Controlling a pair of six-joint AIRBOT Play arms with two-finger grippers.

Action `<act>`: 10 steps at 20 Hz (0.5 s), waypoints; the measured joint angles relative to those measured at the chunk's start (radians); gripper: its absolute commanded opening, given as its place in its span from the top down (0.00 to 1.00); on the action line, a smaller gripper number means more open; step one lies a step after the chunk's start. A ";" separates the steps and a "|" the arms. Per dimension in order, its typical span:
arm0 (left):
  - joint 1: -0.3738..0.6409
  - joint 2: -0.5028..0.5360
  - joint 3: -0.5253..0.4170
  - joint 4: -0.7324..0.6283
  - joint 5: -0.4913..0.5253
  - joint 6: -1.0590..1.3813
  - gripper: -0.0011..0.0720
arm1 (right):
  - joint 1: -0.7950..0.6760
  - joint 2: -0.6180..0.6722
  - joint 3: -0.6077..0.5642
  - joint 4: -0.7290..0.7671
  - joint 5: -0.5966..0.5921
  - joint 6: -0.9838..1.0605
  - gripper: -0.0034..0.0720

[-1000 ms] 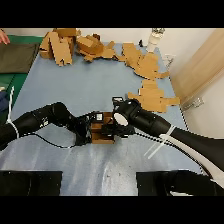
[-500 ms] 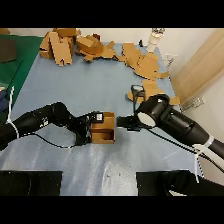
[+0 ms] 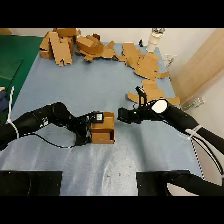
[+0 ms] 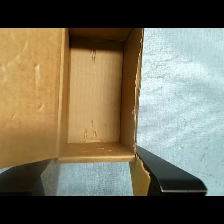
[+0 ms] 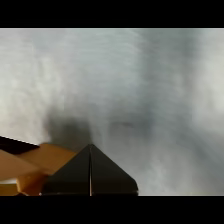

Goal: Fold the box.

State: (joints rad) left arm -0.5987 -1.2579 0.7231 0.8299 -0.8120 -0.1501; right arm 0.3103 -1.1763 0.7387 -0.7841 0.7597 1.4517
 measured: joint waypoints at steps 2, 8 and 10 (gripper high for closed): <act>0.000 0.000 0.000 0.000 0.000 0.000 0.35 | -0.026 -0.076 0.005 0.224 0.011 -0.246 0.96; 0.000 0.000 0.000 0.000 0.000 0.000 0.35 | -0.049 -0.172 0.016 0.436 0.275 -0.615 0.96; 0.000 0.000 0.000 0.000 0.000 0.000 0.35 | -0.051 -0.162 0.016 0.404 0.364 -0.664 0.96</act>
State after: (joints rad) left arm -0.5987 -1.2579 0.7231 0.8299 -0.8124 -0.1501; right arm 0.2596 -1.3384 0.7544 -0.3798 1.1236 0.7879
